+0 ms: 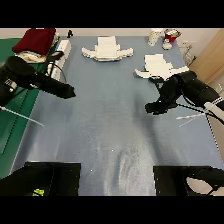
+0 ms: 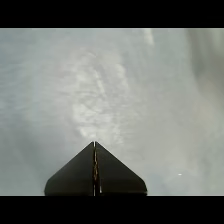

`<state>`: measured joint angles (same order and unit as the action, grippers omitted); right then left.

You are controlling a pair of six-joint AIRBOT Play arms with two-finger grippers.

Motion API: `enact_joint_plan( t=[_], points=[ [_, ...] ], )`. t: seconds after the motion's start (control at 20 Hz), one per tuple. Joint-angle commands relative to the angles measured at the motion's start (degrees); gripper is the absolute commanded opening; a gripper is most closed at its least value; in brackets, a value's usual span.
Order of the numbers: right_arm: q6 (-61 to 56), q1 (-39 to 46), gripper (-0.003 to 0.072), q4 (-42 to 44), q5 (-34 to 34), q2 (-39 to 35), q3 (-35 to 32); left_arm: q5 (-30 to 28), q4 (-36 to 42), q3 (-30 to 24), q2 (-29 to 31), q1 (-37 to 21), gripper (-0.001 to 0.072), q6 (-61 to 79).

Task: Fold the box.

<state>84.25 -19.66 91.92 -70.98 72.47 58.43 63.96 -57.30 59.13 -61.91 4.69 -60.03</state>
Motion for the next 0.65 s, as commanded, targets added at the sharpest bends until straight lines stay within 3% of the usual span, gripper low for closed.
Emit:
enact_joint_plan(
  t=[0.0,0.15,0.3,0.6],
  points=[
    [0.0,0.04,0.0016,0.0,0.0,0.02,0.04,-6.91,-3.63,-6.25,2.91,12.11,0.0007,-10.84],
    [0.0,0.04,0.0017,0.0,0.0,0.02,0.04,-14.75,-3.65,-14.67,6.03,20.26,0.0008,-15.98],
    [0.0,0.04,0.0016,0.02,0.0,0.02,0.04,-17.38,-3.65,-19.74,6.14,23.67,0.0012,-16.52],
    [0.0,0.04,0.0017,0.0,0.0,0.02,0.04,-16.37,-3.56,-20.52,6.14,23.89,0.0013,-16.48]
  ],
)
